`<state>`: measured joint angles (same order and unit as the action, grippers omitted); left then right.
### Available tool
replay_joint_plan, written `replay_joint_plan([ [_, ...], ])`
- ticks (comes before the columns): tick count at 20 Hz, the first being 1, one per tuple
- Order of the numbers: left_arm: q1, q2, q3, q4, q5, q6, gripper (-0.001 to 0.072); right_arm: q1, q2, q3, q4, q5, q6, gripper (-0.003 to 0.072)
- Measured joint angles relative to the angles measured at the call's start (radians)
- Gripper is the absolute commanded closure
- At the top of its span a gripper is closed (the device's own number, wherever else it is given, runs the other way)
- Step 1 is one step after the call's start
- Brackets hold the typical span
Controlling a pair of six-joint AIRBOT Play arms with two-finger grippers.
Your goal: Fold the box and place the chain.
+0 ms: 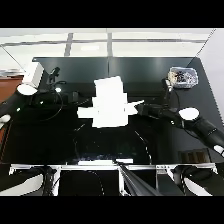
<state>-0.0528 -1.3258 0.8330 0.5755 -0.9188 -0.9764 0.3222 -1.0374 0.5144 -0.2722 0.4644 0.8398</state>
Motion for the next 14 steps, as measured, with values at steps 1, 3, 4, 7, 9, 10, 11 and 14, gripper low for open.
replay_joint_plan([
  [1,0.003,-0.045,0.025,-0.046,-0.027,0.027,0.001,0.029,0.001,-0.004,0.003,-0.019,0.006,0.067],
  [3,0.005,-0.132,0.076,-0.106,-0.063,0.066,0.001,0.074,0.003,-0.008,0.006,-0.048,0.012,0.067],
  [4,0.004,-0.167,0.099,-0.122,-0.074,0.079,0.001,0.089,0.003,-0.009,0.007,-0.057,0.014,0.067],
  [7,-0.003,-0.264,0.175,-0.153,-0.135,0.101,0.001,0.114,0.003,-0.011,0.008,-0.072,0.017,0.067],
  [9,-0.006,-0.322,0.228,-0.154,-0.219,0.13,0.001,0.12,0.003,-0.011,0.009,-0.076,0.018,0.067],
  [10,-0.007,-0.346,0.254,-0.156,-0.273,0.161,0.001,0.122,0.003,-0.012,0.009,-0.079,0.018,0.067],
  [11,-0.008,-0.372,0.279,-0.156,-0.335,0.203,0.0011,0.124,0.003,-0.012,0.009,-0.08,0.021,0.067],
  [14,-0.018,-0.415,0.333,-0.142,-0.477,0.332,0.0147,0.126,0.003,-0.012,0.009,-0.082,0.02,0.067],
])
